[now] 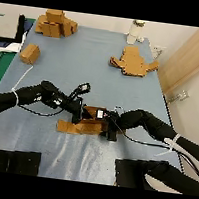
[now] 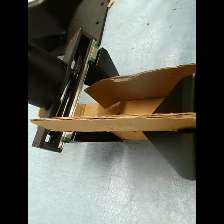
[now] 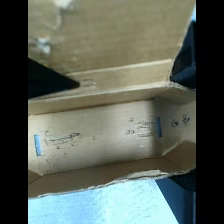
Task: Fold the box.
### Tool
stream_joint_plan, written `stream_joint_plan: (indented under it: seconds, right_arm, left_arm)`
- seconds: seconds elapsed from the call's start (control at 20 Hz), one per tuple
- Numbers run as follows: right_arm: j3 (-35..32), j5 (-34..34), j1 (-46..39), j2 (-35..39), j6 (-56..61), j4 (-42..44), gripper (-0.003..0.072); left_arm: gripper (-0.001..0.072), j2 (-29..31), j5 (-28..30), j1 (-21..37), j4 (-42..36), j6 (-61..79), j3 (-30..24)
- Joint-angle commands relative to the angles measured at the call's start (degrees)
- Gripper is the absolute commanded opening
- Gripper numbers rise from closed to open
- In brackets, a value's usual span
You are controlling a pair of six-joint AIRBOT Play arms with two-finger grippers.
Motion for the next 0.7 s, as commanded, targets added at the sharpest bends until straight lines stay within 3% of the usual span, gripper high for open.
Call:
stream_joint_plan:
  seconds: [0.0, 0.35, 0.4, 0.45, 0.5, 0.65]
  right_arm:
    - [-0.04, -0.07, 0.07, -0.02, 0.11, 0.04, 0.0568]
    - [-0.04, -0.79, 0.07, -0.02, 0.11, 0.02, 0.0568]
    - [-0.04, -0.92, 0.07, -0.02, 0.13, 0.02, 0.0567]
    - [-0.04, -1.14, 0.07, -0.02, 0.13, 0.02, 0.0568]
    - [-0.04, -1.27, 0.07, -0.02, 0.13, 0.02, 0.0568]
    - [-0.04, -1.29, 0.07, -0.02, 0.11, 0.02, 0.0568]
  left_arm:
    - [0.0016, -0.04, -0.07, 0.0, -0.92, 0.0, 0.0]
    - [0.0017, -0.02, -1.18, 0.0, -1.57, -0.07, 0.0]
    - [0.0078, 0.04, -1.33, 0.09, -1.55, -1.62, 0.0]
    - [0.0415, 0.11, -0.9, 0.44, -1.79, -6.27, 0.09]
    - [0.0683, 0.33, -0.87, 1.07, -1.62, -12.52, 0.17]
    - [0.0706, 2.67, -6.05, 5.05, 5.51, -23.1, 0.22]
